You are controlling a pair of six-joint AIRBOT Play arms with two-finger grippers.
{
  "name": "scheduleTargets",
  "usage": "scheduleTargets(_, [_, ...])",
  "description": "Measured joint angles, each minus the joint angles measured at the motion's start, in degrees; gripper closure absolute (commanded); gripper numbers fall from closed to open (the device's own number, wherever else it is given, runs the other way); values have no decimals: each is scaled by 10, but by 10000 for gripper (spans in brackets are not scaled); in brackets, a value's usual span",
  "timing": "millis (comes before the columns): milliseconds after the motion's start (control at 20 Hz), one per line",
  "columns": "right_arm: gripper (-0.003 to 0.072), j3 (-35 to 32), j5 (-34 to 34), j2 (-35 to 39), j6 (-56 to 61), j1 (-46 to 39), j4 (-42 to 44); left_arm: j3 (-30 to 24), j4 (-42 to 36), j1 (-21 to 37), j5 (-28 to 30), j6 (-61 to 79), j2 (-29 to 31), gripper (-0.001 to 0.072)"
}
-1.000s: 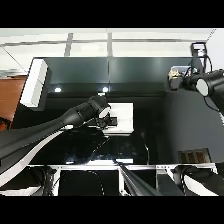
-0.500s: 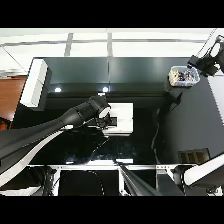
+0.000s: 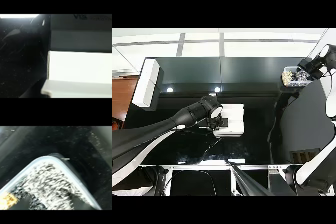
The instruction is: Fold the box and place the chain.
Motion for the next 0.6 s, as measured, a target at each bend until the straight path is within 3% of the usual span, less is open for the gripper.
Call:
scheduleTargets(50, [637, 1, 6, -3, -2, -1, 2, 0, 0, 0, -1, 0, 0, 681])
scheduleTargets(100, [669, 2, 10, -3, -2, -2, 6, 0, 0, 0, -1, 0, 0, 681])
scheduleTargets(350, [671, 3, 30, 50, -71, -2, 7, 0, 0, 0, -2, 0, 0, 681])
scheduleTargets(600, [675, 4, 38, 186, -174, 1, 30, 1, -1, 0, -3, 0, 0, 681])
